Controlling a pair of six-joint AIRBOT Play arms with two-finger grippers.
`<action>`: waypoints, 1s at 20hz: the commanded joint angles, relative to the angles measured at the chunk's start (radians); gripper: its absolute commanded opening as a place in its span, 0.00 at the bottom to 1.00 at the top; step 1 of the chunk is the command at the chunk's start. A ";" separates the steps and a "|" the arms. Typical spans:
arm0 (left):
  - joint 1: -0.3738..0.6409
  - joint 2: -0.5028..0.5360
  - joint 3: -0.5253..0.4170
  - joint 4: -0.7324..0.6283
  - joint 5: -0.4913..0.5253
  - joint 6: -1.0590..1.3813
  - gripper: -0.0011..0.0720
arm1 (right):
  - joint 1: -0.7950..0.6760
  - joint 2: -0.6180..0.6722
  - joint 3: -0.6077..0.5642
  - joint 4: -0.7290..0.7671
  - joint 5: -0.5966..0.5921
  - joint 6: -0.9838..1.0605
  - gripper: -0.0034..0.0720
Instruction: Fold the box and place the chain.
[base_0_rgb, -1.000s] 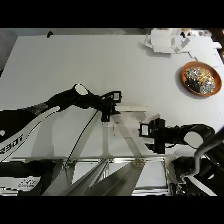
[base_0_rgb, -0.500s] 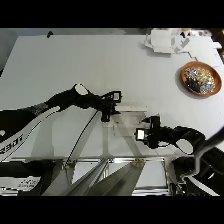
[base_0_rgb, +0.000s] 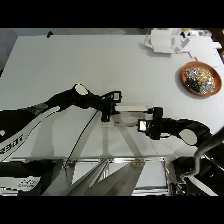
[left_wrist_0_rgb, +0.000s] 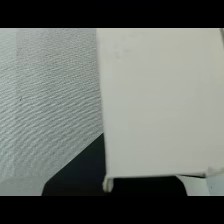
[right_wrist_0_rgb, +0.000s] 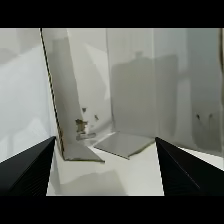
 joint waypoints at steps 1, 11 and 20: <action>0.000 -0.001 0.000 0.000 0.000 0.000 0.03 | -0.061 -0.013 0.015 0.077 0.015 -0.079 0.97; 0.000 -0.001 0.000 0.000 0.000 0.001 0.03 | -0.234 -0.124 0.015 0.466 0.122 -0.452 0.97; 0.000 -0.001 0.000 0.000 0.000 0.000 0.03 | -0.413 -0.300 0.015 0.739 0.256 -0.807 0.96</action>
